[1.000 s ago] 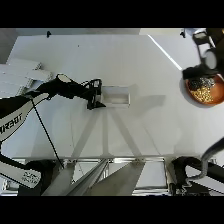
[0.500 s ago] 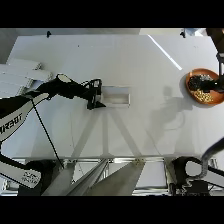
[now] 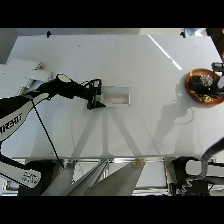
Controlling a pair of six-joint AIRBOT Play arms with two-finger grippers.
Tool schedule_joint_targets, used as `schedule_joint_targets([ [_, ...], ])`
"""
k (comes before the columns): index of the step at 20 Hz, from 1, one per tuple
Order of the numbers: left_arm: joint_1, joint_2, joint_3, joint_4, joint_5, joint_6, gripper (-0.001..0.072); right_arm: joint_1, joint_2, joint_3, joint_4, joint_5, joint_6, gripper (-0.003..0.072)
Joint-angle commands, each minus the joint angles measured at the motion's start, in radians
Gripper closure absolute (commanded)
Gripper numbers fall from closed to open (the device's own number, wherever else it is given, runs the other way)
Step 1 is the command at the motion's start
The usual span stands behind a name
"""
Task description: Fold the box and place the chain.
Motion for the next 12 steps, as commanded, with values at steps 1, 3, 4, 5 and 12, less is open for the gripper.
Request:
schedule_joint_targets([
  [1, 0.0, 0.0, 0.0, 0.0, 0.0, 0.0, 0.0622, -0.002, -0.014, -0.001, 0.0, -0.042, 0.048, 0.0357],
  [3, 0.0, 0.0, 0.0, 0.0, 0.0, 0.0, 0.0622, 0.002, -0.024, -0.001, 0.004, -0.048, 0.048, 0.0369],
  [4, 0.0, 0.0, 0.0, 0.0, 0.0, 0.0, 0.0622, 0.005, -0.035, -0.001, 0.008, -0.048, 0.05, 0.0384],
  [5, 0.0, 0.0, 0.0, 0.0, 0.0, 0.0, 0.0622, 0.01, -0.05, -0.001, 0.008, -0.046, 0.051, 0.0423],
  [12, 0.0, 0.0, 0.0, 0.0, 0.0, 0.0, 0.0622, 0.086, -0.012, -0.001, -0.06, 0.021, 0.05, 0.0673],
])
